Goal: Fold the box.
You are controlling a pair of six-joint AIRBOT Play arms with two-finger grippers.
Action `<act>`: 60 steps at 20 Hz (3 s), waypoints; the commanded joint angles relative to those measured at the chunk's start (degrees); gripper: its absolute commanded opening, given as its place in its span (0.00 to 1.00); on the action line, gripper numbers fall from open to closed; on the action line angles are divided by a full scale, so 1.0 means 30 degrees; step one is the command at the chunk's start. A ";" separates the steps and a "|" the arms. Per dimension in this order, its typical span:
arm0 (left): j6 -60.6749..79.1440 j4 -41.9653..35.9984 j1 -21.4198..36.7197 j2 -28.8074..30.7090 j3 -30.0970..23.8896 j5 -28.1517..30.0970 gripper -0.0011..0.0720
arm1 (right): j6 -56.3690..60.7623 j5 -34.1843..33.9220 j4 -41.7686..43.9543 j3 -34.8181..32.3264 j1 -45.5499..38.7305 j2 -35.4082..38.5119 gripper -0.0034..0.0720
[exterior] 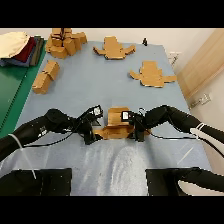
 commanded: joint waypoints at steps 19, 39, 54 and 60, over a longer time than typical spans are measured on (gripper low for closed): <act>0.4597 -0.4918 -0.1384 -0.2907 0.0605 0.1494 0.16 | 0.0007 0.0000 0.0000 -0.0007 0.0000 0.0007 0.73; 0.5078 -0.6317 -0.1406 -0.2907 0.0597 0.1450 0.84 | 0.0007 0.0007 0.0000 -0.0007 0.0000 0.0007 0.73; -1.0091 0.5989 -0.1362 0.3366 0.0605 0.1413 0.03 | 0.0007 0.0000 0.0000 -0.0007 0.0000 0.0007 0.73; -3.4534 1.6640 0.1698 0.8298 0.0408 -0.3876 0.03 | 0.0007 0.0000 0.0000 -0.0007 0.0000 0.0007 0.73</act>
